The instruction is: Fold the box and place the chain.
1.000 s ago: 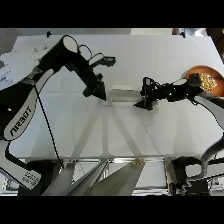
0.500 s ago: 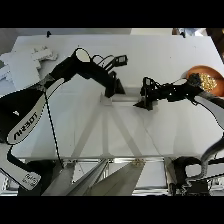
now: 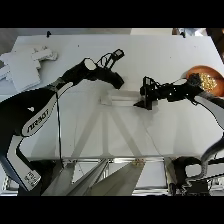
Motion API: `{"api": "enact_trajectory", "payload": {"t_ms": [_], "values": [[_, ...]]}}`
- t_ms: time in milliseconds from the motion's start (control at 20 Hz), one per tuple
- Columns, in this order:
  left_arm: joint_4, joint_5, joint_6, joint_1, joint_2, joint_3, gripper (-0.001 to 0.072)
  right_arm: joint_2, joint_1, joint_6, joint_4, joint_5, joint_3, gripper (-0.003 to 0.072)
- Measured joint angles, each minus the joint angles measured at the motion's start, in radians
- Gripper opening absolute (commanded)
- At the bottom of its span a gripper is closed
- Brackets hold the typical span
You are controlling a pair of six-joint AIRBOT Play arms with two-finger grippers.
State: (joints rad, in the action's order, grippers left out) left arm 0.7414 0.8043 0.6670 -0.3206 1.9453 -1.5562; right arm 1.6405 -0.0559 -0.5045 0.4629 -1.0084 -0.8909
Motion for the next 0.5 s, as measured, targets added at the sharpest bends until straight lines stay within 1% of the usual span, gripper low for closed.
{"api": "enact_trajectory", "payload": {"t_ms": [100,250,400,500], "values": [[0.058,0.005,0.062,0.0,0.008,0.0,0.0007,0.0,0.0,0.0,-0.001,0.0,0.0,0.0518],[0.077,0.016,0.103,0.008,0.003,0.0,0.0007,0.0,-0.001,-0.002,0.0,0.0,0.0,0.0518],[0.029,0.04,0.077,0.023,-0.019,0.001,0.0008,0.0,0.0,-0.003,0.007,-0.002,0.0,0.0518],[-0.032,0.077,0.031,0.037,-0.041,0.001,0.0008,0.0,0.0,-0.004,0.011,-0.002,0.0,0.0518]]}}
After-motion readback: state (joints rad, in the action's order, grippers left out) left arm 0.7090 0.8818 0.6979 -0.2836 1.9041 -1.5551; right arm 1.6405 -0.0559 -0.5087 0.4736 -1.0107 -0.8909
